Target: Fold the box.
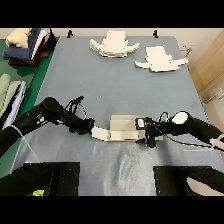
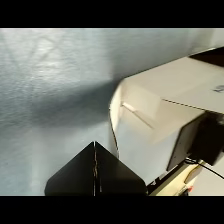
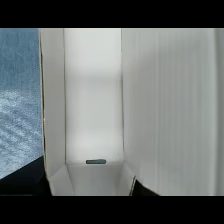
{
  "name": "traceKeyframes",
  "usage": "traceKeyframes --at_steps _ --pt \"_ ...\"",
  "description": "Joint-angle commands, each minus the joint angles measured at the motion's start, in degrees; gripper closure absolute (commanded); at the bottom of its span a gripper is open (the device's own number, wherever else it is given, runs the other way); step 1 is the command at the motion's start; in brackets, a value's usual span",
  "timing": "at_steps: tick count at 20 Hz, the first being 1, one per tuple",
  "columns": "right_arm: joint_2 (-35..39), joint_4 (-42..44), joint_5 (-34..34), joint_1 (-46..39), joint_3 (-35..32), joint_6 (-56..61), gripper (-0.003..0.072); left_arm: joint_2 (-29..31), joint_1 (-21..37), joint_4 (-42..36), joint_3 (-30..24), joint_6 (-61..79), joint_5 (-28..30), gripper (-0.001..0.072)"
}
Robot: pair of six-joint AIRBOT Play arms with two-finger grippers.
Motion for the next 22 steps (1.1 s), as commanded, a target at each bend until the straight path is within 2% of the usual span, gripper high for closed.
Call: traceKeyframes --at_steps 1,2,3,4,8,18,20,22 --pt "-0.04 0.02 0.02 0.02 0.0 0.0 0.0196 2.23 -1.42 -5.53 -0.02 1.77 1.16 0.0694" --pt "-0.04 0.02 0.02 0.02 0.0 0.0 0.0196 1.99 -2.58 -5.46 -0.02 1.79 2.21 0.0687" --pt "-0.04 0.02 0.02 0.02 0.0 0.0 0.0196 1.6 -4.0 -5.64 -0.02 1.77 3.28 0.0417" --pt "-0.04 0.02 0.02 0.02 0.0 0.0 0.0195 1.22 -5.42 -5.99 -0.02 1.77 4.44 0.0182" --pt "-0.04 0.02 0.02 0.02 0.0 0.0 0.0196 0.87 -9.44 -6.84 -0.02 1.79 8.57 0.018" --pt "-0.04 0.02 0.02 0.02 0.0 0.0 0.0196 -1.16 -9.62 -10.58 0.13 1.79 11.63 0.018" --pt "-0.02 0.02 0.02 0.02 0.0 0.0 0.0196 -1.31 -10.16 -10.03 0.35 1.36 10.29 0.0181" --pt "-0.04 0.04 0.02 0.02 -0.02 0.0 0.0196 -1.33 -12.09 -6.29 1.25 -3.54 11.67 0.0181"
